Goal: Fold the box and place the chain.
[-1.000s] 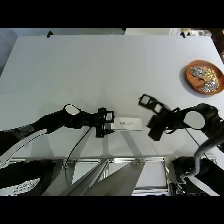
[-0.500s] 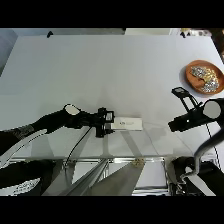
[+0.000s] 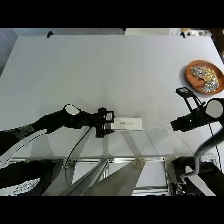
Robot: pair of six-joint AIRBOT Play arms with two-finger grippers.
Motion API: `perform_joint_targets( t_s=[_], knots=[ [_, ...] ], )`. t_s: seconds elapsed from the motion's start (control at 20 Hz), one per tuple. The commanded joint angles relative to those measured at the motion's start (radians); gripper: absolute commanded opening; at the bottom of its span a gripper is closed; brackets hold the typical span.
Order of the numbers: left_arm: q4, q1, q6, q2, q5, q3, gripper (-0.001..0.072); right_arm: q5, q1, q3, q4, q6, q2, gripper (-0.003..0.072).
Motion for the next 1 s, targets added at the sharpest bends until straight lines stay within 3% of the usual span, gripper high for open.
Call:
perform_joint_targets(
  t_s=[0.0, 0.75, 0.8, 0.85, 0.95],
  knots=[
    [0.000, 0.000, 0.000, 0.001, 0.000, 0.001, 0.0211, 0.001, -0.001, 0.000, 0.000, 0.002, 0.001, 0.0021],
    [-0.063, 0.000, 0.000, 0.001, -0.035, 0.001, 0.0204, 0.001, -0.001, 0.000, 0.000, 0.002, 0.001, 0.0021],
    [-0.063, 0.001, 0.000, 0.002, -0.033, 0.001, 0.0152, 0.001, -0.001, 0.000, 0.000, 0.002, 0.001, 0.0021],
    [-0.055, 0.006, 0.001, 0.008, -0.034, 0.001, 0.0007, 0.001, -0.001, 0.000, 0.000, 0.002, 0.001, 0.0021],
    [-0.051, 0.017, -0.049, 0.053, -0.012, 0.001, 0.0005, 0.001, -0.001, 0.000, 0.000, 0.002, 0.001, 0.0021]
  ],
)
